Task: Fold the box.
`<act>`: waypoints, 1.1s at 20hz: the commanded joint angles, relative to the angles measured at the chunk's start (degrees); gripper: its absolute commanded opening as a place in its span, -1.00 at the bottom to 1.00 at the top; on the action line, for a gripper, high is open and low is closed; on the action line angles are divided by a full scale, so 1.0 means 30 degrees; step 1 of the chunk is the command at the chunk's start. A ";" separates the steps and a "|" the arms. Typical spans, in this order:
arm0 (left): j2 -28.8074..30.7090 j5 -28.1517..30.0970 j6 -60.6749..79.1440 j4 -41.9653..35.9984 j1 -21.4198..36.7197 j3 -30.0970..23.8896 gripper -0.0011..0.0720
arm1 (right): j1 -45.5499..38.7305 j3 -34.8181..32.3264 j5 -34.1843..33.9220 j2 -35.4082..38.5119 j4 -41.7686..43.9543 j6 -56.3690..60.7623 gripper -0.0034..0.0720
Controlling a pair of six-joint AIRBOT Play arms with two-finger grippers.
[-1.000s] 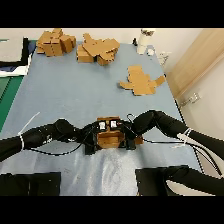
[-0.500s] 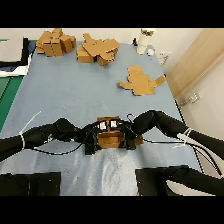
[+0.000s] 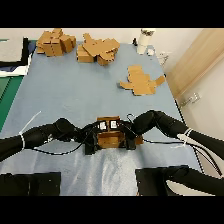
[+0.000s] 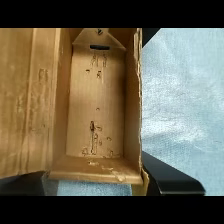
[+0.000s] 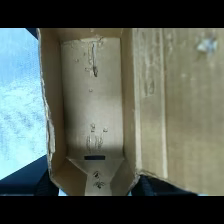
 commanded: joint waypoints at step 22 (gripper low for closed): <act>-0.0015 0.0000 0.0015 0.0015 -0.0022 0.0022 0.29 | -0.0007 0.0423 -0.3286 0.3344 -0.2871 0.4255 0.97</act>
